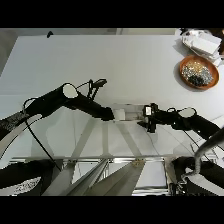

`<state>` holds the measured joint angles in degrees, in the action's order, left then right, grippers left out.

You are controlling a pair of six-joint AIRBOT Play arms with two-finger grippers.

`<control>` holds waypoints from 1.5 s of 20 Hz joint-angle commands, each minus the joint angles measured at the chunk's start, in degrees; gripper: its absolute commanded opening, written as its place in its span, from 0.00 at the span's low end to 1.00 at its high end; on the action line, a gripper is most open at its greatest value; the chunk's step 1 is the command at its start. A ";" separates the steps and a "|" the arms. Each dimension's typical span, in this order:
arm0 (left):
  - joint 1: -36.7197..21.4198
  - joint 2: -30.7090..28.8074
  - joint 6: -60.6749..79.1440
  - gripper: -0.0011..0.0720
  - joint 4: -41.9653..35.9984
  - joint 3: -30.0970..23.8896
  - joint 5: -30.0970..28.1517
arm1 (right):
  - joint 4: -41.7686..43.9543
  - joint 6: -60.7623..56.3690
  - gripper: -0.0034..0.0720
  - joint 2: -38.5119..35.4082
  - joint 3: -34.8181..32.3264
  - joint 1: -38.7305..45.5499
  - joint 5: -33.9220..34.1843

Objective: Fold the box and place the chain.

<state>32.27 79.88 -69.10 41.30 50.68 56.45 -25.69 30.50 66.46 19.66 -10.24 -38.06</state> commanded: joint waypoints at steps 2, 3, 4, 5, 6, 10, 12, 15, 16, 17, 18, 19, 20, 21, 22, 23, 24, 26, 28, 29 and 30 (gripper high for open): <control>2.86 0.09 -2.62 0.71 0.96 1.01 -1.33 | 0.02 0.00 0.57 -0.02 -0.02 0.00 -0.07; 3.34 0.33 -5.09 0.74 2.89 1.01 -2.23 | 0.04 0.00 0.57 -0.02 -0.02 0.00 -0.07; 3.74 0.44 -7.21 0.74 4.70 1.01 -2.86 | 0.04 0.00 0.57 -0.02 -0.02 0.00 -0.07; 4.20 0.42 -8.96 0.74 6.21 1.05 -3.54 | 0.04 0.00 0.57 -0.02 -0.02 0.00 -0.07; 4.57 0.42 -10.03 0.76 6.84 1.29 -3.78 | 0.02 0.00 0.57 -0.02 -0.02 0.00 -0.07; 5.62 0.46 -15.26 0.79 10.54 4.46 -7.06 | 0.02 0.00 0.57 -0.02 -0.02 0.00 -0.09; 5.84 1.53 -19.15 0.79 13.97 7.54 -6.23 | 0.02 0.00 0.57 -0.02 -0.02 0.00 -0.07; 7.58 4.15 -23.26 0.79 17.11 11.50 -3.37 | 0.04 0.00 0.57 -0.02 -0.02 0.00 -0.07; 8.37 5.14 -24.76 0.79 18.29 12.52 -2.45 | 0.04 0.00 0.57 -0.02 -0.02 0.00 -0.07; 9.05 5.97 -26.08 0.79 19.61 13.40 -1.49 | 0.02 0.00 0.57 -0.02 -0.02 0.00 -0.07; 9.73 6.88 -27.74 0.79 21.44 14.43 -0.09 | 0.02 0.00 0.57 -0.02 -0.02 0.00 -0.07; 10.34 7.56 -29.03 0.79 22.80 15.41 1.25 | 0.04 0.00 0.57 -0.02 -0.02 0.00 -0.07; 10.86 8.09 -30.12 0.79 23.91 16.33 2.14 | 0.04 0.00 0.57 -0.02 -0.02 0.00 -0.07; 11.34 8.35 -30.42 0.79 24.24 16.92 2.45 | 0.02 0.00 0.57 -0.02 -0.02 0.00 -0.07; 11.69 8.50 -31.23 0.79 24.39 17.40 2.49 | 0.04 0.00 0.57 -0.02 -0.02 0.00 -0.07; 11.98 8.63 -32.26 0.79 24.90 17.62 2.49 | 0.04 0.00 0.57 -0.02 -0.02 0.00 -0.07; 12.28 8.70 -33.16 0.79 25.94 17.66 2.75 | 0.02 0.00 0.57 -0.02 -0.02 0.00 -0.07; 12.87 9.01 -35.01 0.79 27.61 17.66 4.55 | 0.04 0.00 0.57 -0.02 -0.02 0.00 -0.09; 13.75 9.16 -36.50 0.79 29.18 17.66 5.05 | 0.02 0.00 0.57 -0.02 -0.02 0.00 -0.07; 14.08 9.22 -37.03 0.79 29.29 17.66 5.01 | 0.04 -0.02 0.57 -0.02 -0.02 0.00 -0.07; 14.32 9.35 -37.66 0.79 29.31 17.66 4.52 | 0.04 0.00 0.57 -0.02 -0.02 0.00 -0.07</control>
